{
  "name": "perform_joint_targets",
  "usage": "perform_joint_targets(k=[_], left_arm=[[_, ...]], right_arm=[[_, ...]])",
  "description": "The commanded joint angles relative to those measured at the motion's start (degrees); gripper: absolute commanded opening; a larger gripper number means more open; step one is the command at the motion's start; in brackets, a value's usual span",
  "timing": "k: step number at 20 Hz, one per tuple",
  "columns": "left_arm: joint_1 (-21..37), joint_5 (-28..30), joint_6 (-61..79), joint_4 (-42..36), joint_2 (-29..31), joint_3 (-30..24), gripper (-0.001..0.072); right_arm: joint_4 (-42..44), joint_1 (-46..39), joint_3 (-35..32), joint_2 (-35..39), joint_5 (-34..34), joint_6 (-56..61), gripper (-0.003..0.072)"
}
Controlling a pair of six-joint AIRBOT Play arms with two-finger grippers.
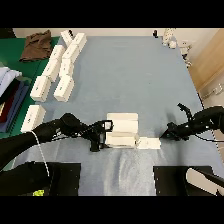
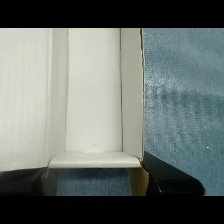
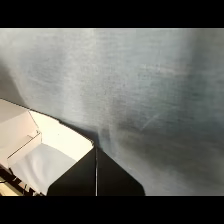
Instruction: Fold the box.
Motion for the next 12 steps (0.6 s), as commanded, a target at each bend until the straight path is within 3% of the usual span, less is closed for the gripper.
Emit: perform_joint_targets(k=[1, 12], left_arm=[[0.0, 0.02, 0.02, 0.0, -0.02, 0.0, 0.0458], [0.0, 0.02, 0.02, 0.0, -0.04, 0.0, 0.0458]], right_arm=[[-0.02, -0.09, 0.04, -0.66, 1.81, -1.57, 0.0002], [1.88, -0.07, 0.0, -3.13, -3.65, -1.46, 0.0002]])
